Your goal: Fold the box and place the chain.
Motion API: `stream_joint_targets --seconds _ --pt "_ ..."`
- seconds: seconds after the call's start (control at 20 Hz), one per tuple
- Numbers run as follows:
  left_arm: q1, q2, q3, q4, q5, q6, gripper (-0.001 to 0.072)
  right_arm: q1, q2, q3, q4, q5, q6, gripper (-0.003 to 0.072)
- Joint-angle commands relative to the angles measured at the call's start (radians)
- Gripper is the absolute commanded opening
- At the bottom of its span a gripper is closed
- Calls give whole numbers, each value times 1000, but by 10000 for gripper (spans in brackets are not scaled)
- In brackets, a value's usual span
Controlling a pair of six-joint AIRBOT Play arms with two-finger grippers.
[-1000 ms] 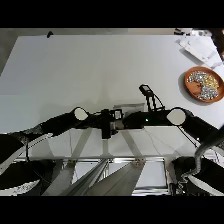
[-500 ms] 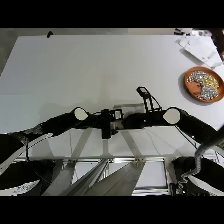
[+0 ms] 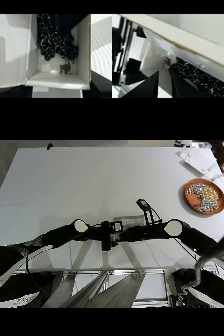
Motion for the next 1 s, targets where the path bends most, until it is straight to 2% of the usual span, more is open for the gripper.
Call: stream_joint_targets --seconds 0.0,0.1,0.25,0.35,0.55,0.7,0.8,0.95 --pt "0 1 0 0 0 0 392 -27 69 0 0 38 0 183" --pt "0 1 0 0 0 0 392 -60 152 0 -27 108 0 178" --pt "0 1 0 0 0 0 392 -125 301 0 -119 281 31 143" --pt "0 1 0 0 0 0 392 -179 399 0 -243 417 108 6" --pt "0 1 0 0 0 0 392 -258 517 0 -582 613 270 7" --pt "0 1 0 0 0 0 392 -307 511 0 -784 564 312 4" --pt "0 1 0 0 0 0 392 -344 465 0 -815 461 273 3" --pt "0 1 0 0 0 0 392 -401 316 3 -814 376 221 3"
